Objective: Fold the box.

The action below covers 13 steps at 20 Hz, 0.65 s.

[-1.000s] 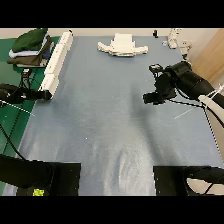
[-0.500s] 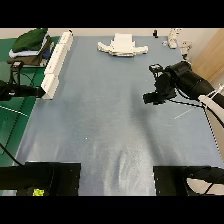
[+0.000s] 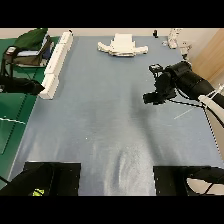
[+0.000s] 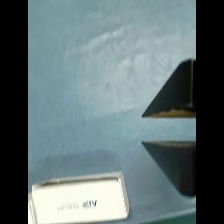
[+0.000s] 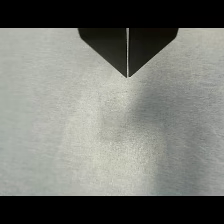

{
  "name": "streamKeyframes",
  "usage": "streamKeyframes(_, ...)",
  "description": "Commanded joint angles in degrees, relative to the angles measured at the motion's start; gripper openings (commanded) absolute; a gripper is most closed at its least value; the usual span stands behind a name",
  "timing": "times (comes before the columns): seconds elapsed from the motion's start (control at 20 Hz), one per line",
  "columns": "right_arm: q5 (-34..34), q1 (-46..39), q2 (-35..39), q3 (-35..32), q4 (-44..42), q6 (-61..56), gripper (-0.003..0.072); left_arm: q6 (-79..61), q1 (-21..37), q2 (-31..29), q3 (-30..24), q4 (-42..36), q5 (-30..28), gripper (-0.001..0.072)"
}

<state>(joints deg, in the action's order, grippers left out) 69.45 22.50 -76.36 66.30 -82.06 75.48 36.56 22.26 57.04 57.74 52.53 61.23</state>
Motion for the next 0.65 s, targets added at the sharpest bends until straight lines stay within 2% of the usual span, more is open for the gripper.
streamKeyframes(0.0,0.00,0.00,0.00,0.04,0.00,-0.02,0.0018,4.85,-7.54,-1.90,-0.02,-0.02,10.84,0.0008)
streamKeyframes(0.15,0.00,0.00,0.00,0.04,-0.02,-0.02,0.0018,13.07,-16.39,-1.60,-0.66,0.00,9.81,0.0011)
streamKeyframes(0.3,-0.02,0.00,0.00,0.04,-0.02,-0.02,0.0018,14.51,-23.63,-1.20,-2.29,0.02,2.71,0.0011)
streamKeyframes(0.45,0.00,0.00,0.00,0.04,-0.02,-0.02,0.0018,14.49,-27.71,-0.92,-2.38,-0.24,-1.38,0.0011)
streamKeyframes(0.6,0.00,0.00,0.00,0.04,0.00,-0.02,0.0018,14.49,-29.57,-0.92,-2.38,-0.24,-1.70,0.0011)
